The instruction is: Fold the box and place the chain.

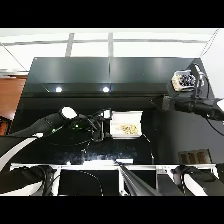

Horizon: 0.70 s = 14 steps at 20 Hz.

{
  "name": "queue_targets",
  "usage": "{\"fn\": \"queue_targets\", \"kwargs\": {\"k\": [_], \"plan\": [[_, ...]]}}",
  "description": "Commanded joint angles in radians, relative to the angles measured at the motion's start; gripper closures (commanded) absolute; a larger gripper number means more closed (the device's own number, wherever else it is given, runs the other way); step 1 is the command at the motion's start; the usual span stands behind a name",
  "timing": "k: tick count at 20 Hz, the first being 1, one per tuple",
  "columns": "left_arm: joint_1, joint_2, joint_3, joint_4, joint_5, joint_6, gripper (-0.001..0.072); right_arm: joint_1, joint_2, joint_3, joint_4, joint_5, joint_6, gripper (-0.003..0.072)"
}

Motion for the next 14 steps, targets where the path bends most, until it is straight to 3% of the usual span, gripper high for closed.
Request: {"fn": "queue_targets", "kwargs": {"k": [1, 5, 10, 14], "plan": [[0.0, 0.0, 0.001, 0.001, 0.003, 0.0, 0.0377, 0.023, -0.184, 0.081, 0.011, -0.014, -0.085, 0.001], [0.0, 0.0, 0.001, 0.001, 0.003, 0.0, 0.0378, 0.06, -0.34, 0.169, 0.096, 0.169, -0.267, 0.0011], [0.0, 0.0, 0.001, 0.001, 0.003, 0.0, 0.0376, 0.082, -0.344, 0.169, 0.099, 0.314, -0.601, 0.001], [0.0, 0.0, 0.001, 0.001, 0.003, 0.0, 0.0376, 0.082, -0.343, 0.163, 0.055, 0.396, -0.603, 0.0012]]}}
